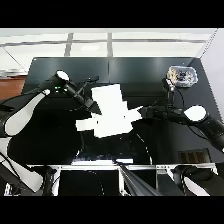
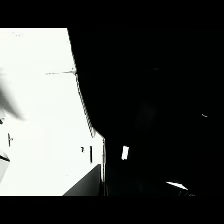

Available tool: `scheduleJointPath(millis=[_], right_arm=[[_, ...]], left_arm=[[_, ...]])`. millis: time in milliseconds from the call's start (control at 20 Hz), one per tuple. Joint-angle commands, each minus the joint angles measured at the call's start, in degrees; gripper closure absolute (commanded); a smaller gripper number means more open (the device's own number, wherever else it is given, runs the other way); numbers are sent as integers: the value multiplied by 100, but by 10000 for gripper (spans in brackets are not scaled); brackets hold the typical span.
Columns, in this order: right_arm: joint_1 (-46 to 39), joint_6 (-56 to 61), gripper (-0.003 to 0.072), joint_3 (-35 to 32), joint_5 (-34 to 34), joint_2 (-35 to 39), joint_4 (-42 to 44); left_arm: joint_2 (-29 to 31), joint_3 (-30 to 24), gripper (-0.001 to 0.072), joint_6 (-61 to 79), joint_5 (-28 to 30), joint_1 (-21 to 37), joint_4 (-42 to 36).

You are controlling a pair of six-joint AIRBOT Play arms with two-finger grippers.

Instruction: Fold the box and place the chain.

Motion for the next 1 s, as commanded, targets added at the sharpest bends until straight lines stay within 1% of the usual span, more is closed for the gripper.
scheduleJointPath(millis=[0,50,100,150,250,300,350,400,450,500,600,700,750,800,850,900,950], right_arm=[[4,-7,671,-2,66,2,-20],[4,-7,671,-2,74,2,-17],[4,-7,671,-2,98,2,-20],[4,-7,671,-2,127,2,-20],[4,-7,671,-2,155,2,-20],[4,-7,671,-2,151,2,-17],[4,-7,657,-2,136,2,-17],[4,-7,440,0,109,2,-17],[4,-7,95,2,138,2,-17],[4,-52,-6,17,221,2,-20],[-20,-236,-6,120,494,15,-264],[-114,-356,-5,409,911,15,-949],[-160,-446,-5,551,1032,15,-1252],[-184,-455,-4,673,1082,15,-1506],[-177,-457,-4,748,1073,15,-1617],[-175,-457,-4,769,1049,15,-1635],[-173,-457,-3,769,1012,15,-1641]], left_arm=[[-15,42,362,70,144,0,-105],[-15,42,383,162,140,7,-267],[-15,42,482,251,140,22,-459],[-15,42,544,310,125,26,-573],[-17,42,557,376,55,13,-522],[-17,42,588,442,-28,13,-450],[-17,44,685,459,-103,15,-348],[-17,50,685,459,-146,17,-229],[-9,61,687,455,-188,15,-142],[20,76,688,452,-181,15,-96],[175,120,689,273,-39,15,-50],[520,48,689,289,76,-68,-61],[763,-105,690,398,232,-173,-59],[1071,-376,690,656,490,-310,-66],[1471,-793,690,949,1010,-481,-68],[1871,-1257,689,1220,1698,-640,-68],[2247,-1762,685,1644,2529,-796,-63]])
